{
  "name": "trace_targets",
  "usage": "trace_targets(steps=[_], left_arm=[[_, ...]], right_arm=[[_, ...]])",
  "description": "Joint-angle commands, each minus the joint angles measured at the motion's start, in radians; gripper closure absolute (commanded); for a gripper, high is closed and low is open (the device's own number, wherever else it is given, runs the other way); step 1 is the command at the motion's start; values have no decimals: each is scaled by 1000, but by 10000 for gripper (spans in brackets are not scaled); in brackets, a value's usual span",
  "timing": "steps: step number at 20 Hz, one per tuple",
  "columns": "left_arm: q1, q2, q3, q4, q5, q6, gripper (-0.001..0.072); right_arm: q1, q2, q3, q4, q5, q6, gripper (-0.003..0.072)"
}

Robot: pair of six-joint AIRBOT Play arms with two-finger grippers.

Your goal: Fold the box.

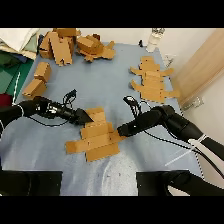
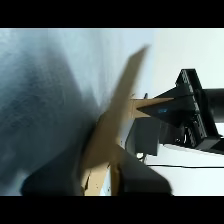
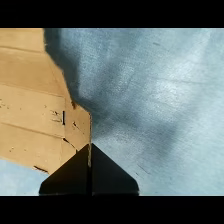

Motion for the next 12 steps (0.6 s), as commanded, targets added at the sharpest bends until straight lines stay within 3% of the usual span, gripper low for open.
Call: trace_targets(steps=[1,3,4,11,12], left_arm=[[-13,-17,0,-17,-18,65,486],[-13,-19,0,-18,-26,107,490],[-13,-19,0,-22,-31,133,702],[-17,-19,0,-73,-64,381,695],[-17,-19,0,-93,-64,411,695]], right_arm=[[0,0,0,-21,16,32,684],[0,0,0,-33,17,42,684],[0,0,0,-32,21,43,684],[0,-6,0,-29,56,79,681],[0,-13,0,-29,56,79,589]])
